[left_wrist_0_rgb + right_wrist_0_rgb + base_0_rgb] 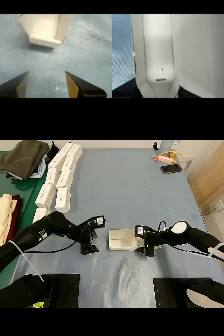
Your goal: Fold the box.
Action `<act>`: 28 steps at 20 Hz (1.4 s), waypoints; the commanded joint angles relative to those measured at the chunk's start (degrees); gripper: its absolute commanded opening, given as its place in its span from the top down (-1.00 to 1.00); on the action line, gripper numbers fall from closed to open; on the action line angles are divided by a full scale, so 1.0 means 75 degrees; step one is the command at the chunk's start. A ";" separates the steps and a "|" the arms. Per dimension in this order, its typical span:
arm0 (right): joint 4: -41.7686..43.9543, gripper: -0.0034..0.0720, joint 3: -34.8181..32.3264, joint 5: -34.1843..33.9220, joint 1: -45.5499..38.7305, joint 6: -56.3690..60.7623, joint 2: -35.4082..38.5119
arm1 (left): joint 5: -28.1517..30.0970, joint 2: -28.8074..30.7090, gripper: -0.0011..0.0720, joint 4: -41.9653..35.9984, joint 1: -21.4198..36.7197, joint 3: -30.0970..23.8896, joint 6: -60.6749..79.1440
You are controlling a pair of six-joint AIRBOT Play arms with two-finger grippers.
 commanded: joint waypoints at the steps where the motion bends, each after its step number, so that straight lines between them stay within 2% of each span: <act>1: 0.0000 -0.35 0.0006 0.0003 -0.0003 0.0003 0.0003 | 0.1151 -0.0323 -0.93 -0.2736 0.0128 -0.0895 0.3949; 4: 0.0000 -0.35 0.0006 0.0003 -0.0003 0.0003 0.0003 | 0.1329 -0.0781 -0.93 -0.3573 0.0052 -0.0944 0.4389; 10: 0.0000 -0.35 0.0006 0.0003 -0.0003 0.0003 0.0003 | 0.1463 -0.1393 -0.93 -0.3722 -0.0175 -0.0644 0.4348; 17: 0.0000 -0.35 0.0006 0.0006 -0.0003 0.0003 0.0003 | 0.1600 -0.1807 -0.93 -0.3561 -0.0449 -0.0198 0.3777; 21: 0.0000 -0.35 0.0006 0.0003 -0.0003 0.0003 0.0003 | 0.1617 -0.1824 -0.93 -0.3075 -0.0705 -0.0175 0.3657; 28: 0.0000 -0.35 0.0006 0.0003 -0.0003 0.0003 0.0003 | 0.2279 -0.1853 -0.93 -0.2789 -0.1134 -0.0175 0.3325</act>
